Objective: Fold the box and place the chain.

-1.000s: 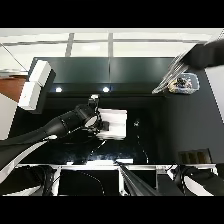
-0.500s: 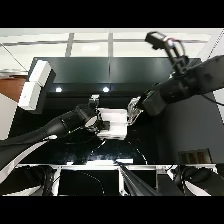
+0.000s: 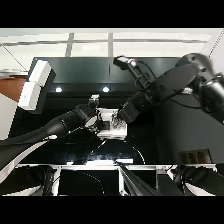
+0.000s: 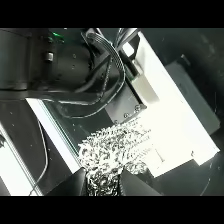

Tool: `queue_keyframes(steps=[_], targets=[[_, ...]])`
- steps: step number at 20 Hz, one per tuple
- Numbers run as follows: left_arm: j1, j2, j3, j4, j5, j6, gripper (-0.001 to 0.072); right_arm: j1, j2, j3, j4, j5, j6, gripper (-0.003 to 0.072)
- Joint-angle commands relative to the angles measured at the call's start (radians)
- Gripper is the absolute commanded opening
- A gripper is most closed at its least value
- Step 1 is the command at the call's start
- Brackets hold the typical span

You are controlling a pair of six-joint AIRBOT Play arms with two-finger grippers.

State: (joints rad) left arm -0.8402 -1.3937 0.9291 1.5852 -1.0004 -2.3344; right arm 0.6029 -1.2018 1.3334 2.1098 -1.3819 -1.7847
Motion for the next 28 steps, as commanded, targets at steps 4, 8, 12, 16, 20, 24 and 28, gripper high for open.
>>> queue_keyframes(steps=[4,8,12,16,20,24,28], targets=[[0.0,0.0,0.0,0.0,-0.002,0.0,0.0028,0.015,-0.035,-0.076,-0.026,0.017,0.001,0.0093],[0.0,0.0,0.0,0.0,-0.003,0.0,0.0028,-0.03,-0.02,-0.076,-0.032,-0.011,0.0,0.0476],[0.0,0.0,0.001,0.0,-0.003,0.0,0.0028,-0.245,0.098,-0.075,-0.131,-0.098,-0.004,0.0476],[0.0,0.0,0.018,0.0,-0.004,-0.004,0.0041,-0.459,0.209,-0.096,-0.167,-0.093,-0.003,0.0476],[0.001,0.013,0.081,0.0,-0.105,0.014,0.0443,-0.495,0.229,-0.107,-0.164,-0.092,-0.003,0.0477],[0.002,0.116,0.154,0.02,-0.267,0.315,0.044,-0.495,0.229,-0.107,-0.148,-0.097,-0.002,0.0476],[0.087,0.307,0.132,0.106,-0.438,0.575,0.044,-0.495,0.229,-0.108,-0.159,-0.095,-0.003,0.0477]])
